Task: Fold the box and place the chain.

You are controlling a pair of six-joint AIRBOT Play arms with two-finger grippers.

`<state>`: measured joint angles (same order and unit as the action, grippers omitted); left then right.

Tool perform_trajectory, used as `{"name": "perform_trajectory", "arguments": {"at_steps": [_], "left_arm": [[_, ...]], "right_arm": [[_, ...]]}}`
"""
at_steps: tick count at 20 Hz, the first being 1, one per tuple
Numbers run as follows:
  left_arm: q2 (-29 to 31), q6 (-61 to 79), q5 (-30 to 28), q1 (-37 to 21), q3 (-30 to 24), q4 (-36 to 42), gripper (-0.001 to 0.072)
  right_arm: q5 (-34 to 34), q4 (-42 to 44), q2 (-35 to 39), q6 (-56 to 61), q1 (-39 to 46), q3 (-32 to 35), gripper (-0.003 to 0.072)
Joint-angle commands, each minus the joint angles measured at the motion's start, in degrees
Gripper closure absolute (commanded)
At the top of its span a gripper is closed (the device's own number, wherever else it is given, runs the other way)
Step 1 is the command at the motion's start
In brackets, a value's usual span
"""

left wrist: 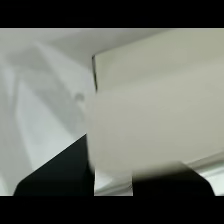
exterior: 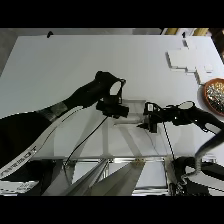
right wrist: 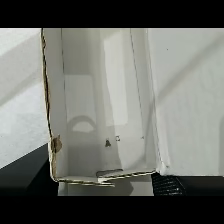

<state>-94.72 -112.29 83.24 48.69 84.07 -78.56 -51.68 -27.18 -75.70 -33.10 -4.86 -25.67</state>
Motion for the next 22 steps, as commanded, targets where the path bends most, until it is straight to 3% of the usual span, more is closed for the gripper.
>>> {"name": "perform_trajectory", "arguments": {"at_steps": [1, 3, 6, 10, 12, 14, 18, 20, 22], "left_arm": [[6.2, 17.9, 8.0, -0.9, -0.8, -1.1, 0.0417], [11.0, 28.9, 8.3, -1.5, -4.1, -0.8, 0.0189], [18.6, 44.8, 1.0, -4.7, -14.2, 2.5, 0.0181], [26.8, 75.4, -21.4, -11.7, -34.2, 12.9, 0.0179], [26.6, 94.6, -30.1, -14.4, -40.6, 19.7, 0.0177], [23.7, 111.0, -33.9, -15.6, -42.5, 25.7, 0.0178], [16.9, 125.9, -39.5, -15.4, -42.5, 34.3, 0.0176], [14.4, 130.5, -41.5, -15.6, -42.5, 39.0, 0.0007], [12.6, 135.5, -41.9, -15.6, -42.5, 43.4, 0.0009]], "right_arm": [[0.0, 0.0, 0.0, 0.0, 0.0, 0.0, 0.0277], [0.0, 0.0, 0.0, 0.0, 0.0, 0.0, 0.0277], [0.0, 0.0, 0.0, 0.0, 0.0, 0.0, 0.0277], [0.0, 0.0, 0.0, 0.0, 0.0, 0.0, 0.0277], [0.0, 0.0, 0.0, 0.0, 0.0, 0.0, 0.0277], [0.0, 0.0, 0.0, 0.0, 0.0, 0.0, 0.0277], [0.0, 0.0, 0.0, 0.0, 0.0, 0.0, 0.0277], [0.0, 0.1, 0.0, 0.0, 0.0, 0.0, 0.0277], [0.0, 0.1, 0.0, 0.0, 0.0, 0.0, 0.0277]]}}
